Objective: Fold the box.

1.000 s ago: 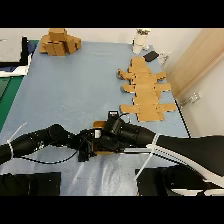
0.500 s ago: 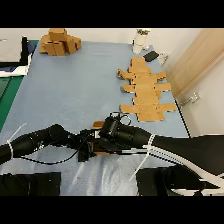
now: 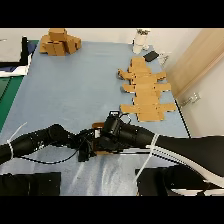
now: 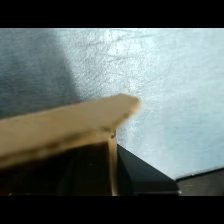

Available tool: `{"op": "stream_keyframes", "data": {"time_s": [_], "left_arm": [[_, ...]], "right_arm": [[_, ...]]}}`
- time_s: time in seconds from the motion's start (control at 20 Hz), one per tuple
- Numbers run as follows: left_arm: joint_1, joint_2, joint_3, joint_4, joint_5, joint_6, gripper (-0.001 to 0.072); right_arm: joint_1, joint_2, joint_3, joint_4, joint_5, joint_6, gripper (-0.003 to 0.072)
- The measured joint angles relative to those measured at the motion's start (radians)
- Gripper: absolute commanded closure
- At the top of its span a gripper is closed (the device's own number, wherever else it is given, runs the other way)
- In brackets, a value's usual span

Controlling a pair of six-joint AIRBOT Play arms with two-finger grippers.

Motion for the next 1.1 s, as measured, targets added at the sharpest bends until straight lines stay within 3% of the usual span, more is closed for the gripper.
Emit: {"op": "stream_keyframes", "data": {"time_s": [0.05,0.1,0.6,0.75,0.8,0.95,1.1], "left_arm": [[0.000,0.000,0.000,0.001,0.000,0.000,0.0347],[0.000,0.000,0.000,0.001,0.000,0.000,0.0348],[0.000,0.000,0.000,0.003,0.001,0.002,0.0348],[0.000,0.000,0.000,0.003,0.001,0.003,0.0348],[0.000,0.000,0.000,0.003,0.001,0.003,0.0347],[0.000,0.000,0.000,0.003,0.001,0.003,0.0348],[0.000,0.000,0.000,0.003,0.001,0.003,0.0348]], "right_arm": [[0.000,0.011,0.000,0.002,-0.006,0.000,0.0230],[0.000,0.021,0.000,0.005,-0.013,0.000,0.0211],[0.000,0.150,0.000,0.004,-0.110,-0.001,0.0213],[-0.001,0.205,0.000,-0.006,-0.163,-0.002,0.0294],[-0.001,0.223,0.000,-0.017,-0.187,-0.003,0.0424],[-0.014,0.267,-0.015,-0.067,-0.272,-0.016,0.0653],[-0.098,0.316,-0.087,-0.109,-0.286,-0.072,0.0684]]}}
